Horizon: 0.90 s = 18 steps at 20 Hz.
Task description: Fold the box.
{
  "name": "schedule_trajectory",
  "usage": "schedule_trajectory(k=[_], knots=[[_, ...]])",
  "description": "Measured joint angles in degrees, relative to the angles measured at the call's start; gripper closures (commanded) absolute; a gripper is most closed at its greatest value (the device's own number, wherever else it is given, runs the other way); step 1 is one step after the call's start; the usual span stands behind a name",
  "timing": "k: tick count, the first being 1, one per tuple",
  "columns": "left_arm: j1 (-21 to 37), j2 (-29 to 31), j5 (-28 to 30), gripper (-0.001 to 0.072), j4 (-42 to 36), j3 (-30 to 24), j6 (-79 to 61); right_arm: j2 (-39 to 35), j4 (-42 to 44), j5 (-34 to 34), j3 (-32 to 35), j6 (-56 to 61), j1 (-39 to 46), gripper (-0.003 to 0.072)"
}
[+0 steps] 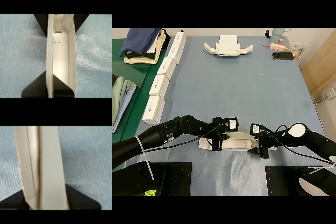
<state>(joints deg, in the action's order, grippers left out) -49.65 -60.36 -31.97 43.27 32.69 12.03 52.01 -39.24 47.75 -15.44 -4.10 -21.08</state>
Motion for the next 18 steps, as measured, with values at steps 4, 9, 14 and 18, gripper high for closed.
schedule_trajectory(k=[4, 9, 14, 18], knots=[[0.00, 0.00, 0.00, 0.0695, 0.00, 0.00, 0.00, 0.00, 0.02, 0.00, 0.00, 0.00, 0.00, 0.0113], [0.00, 0.00, -0.17, 0.0694, -0.02, 0.00, 0.00, 0.00, 0.02, -0.02, 0.00, 0.00, 0.00, 0.0113], [-0.04, -0.33, -2.27, 0.0223, 1.33, -0.33, 0.11, -0.02, -0.02, 0.02, 0.00, -0.02, 0.00, 0.0113], [0.09, 0.02, -2.49, 0.0220, 0.61, -0.07, 0.92, 0.00, -0.02, 0.02, 0.00, 0.02, 0.00, 0.0112]])
